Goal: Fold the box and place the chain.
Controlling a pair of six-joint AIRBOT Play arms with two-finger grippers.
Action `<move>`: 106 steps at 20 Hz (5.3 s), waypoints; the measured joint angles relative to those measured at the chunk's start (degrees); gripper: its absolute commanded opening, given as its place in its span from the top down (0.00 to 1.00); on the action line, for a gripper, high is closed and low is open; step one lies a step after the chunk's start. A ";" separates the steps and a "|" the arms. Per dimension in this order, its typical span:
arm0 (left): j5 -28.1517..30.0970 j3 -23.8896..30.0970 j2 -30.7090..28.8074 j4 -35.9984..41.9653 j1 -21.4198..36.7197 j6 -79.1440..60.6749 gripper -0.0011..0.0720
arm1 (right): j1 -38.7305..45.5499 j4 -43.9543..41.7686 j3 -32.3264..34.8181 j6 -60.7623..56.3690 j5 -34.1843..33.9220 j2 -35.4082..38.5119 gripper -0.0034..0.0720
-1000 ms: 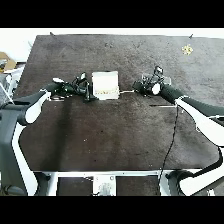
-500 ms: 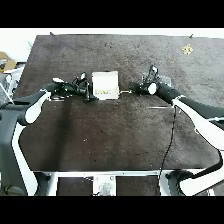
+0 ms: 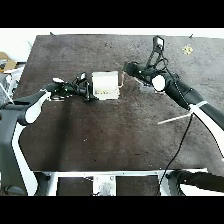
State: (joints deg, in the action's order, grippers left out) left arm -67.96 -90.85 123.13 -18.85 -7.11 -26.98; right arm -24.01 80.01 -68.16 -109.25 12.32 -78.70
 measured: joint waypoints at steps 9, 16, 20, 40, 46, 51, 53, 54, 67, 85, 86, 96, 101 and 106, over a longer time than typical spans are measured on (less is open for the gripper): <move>0.00 0.00 0.00 0.00 -0.02 -0.02 0.59 | -8.41 2.19 -3.65 0.20 -11.74 1.60 0.95; 0.00 0.00 0.00 0.00 -0.02 -0.02 0.59 | -9.46 2.75 -4.52 0.17 -8.50 -4.31 0.95; 0.02 0.00 0.00 0.00 0.00 -0.02 0.59 | -9.57 3.43 -4.52 0.20 -4.72 -7.30 0.64; 0.02 0.00 0.00 0.00 0.00 -0.02 0.59 | 15.87 -34.58 -6.43 88.19 35.23 -19.91 0.43; 0.00 0.00 0.00 0.00 0.00 0.00 0.60 | 16.96 -43.93 -12.00 110.25 41.97 -27.85 0.44; 0.02 0.00 0.00 0.00 -0.02 -0.02 0.59 | 16.98 -46.60 -13.90 119.69 44.17 -30.75 0.53; 0.00 0.00 0.00 0.00 0.00 0.00 0.59 | 16.94 -47.52 -14.14 122.09 44.44 -31.34 0.53; 0.00 0.00 0.00 0.00 -0.02 -0.02 0.59 | 16.92 -48.22 -14.34 123.19 44.54 -31.69 0.53; 0.00 0.00 0.00 0.00 0.00 -0.02 0.59 | 16.61 -50.07 -16.39 126.27 46.75 -34.58 0.95; 0.00 0.00 0.00 0.00 0.00 -0.02 0.59 | 9.20 -50.77 -16.39 111.91 39.80 -20.11 0.61; 0.00 0.00 0.00 0.00 0.00 -0.02 0.59 | 8.35 -49.35 -16.39 110.31 37.46 -20.00 0.62; 0.00 0.00 0.00 0.00 0.00 0.00 0.60 | 13.25 -44.57 -24.28 96.06 33.42 -17.88 0.77; 0.00 0.00 0.00 0.00 0.00 -0.02 0.60 | 16.98 -44.13 -36.57 91.01 41.11 -26.88 0.84; 0.02 0.00 0.00 0.00 0.00 -0.02 0.59 | 17.97 -48.26 -43.23 92.30 48.59 -36.24 0.82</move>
State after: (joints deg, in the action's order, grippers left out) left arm -67.94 -90.85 123.13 -18.85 -7.11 -27.00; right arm -6.04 31.75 -111.39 -16.95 60.90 -114.93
